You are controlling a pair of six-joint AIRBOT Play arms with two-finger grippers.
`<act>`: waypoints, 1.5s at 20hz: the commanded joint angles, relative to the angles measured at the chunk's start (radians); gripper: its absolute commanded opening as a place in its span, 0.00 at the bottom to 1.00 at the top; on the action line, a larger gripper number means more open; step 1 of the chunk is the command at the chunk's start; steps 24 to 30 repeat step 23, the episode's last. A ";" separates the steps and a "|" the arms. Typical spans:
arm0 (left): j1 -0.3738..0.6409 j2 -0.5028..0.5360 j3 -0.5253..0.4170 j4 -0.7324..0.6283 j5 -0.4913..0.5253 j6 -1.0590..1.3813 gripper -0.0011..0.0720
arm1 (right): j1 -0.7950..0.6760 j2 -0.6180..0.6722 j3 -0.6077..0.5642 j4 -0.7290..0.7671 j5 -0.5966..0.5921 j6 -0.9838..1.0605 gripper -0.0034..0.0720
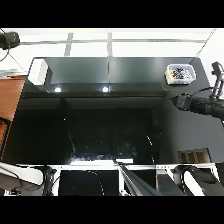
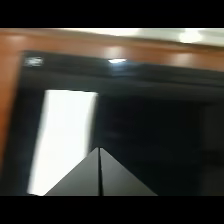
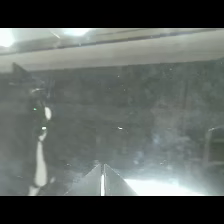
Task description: Fold the box and place the chain.
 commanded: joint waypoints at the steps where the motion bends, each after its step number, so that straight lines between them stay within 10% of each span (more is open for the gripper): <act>1: -0.073 0.246 -0.253 -0.209 -0.002 0.071 0.05 | 0.082 0.000 -0.076 -0.067 -0.184 -0.082 0.07; 7: -0.314 0.797 -1.149 -0.122 0.429 0.247 0.05 | 0.094 -0.002 -0.204 -0.267 -0.337 -0.081 0.07; 11: -0.315 1.022 -1.452 -0.137 0.508 0.247 0.05 | 0.094 -0.002 -0.204 -0.267 -0.336 -0.081 0.07; 30: -0.315 1.091 -1.497 -0.142 0.536 0.246 0.05 | 0.094 -0.002 -0.204 -0.267 -0.336 -0.081 0.07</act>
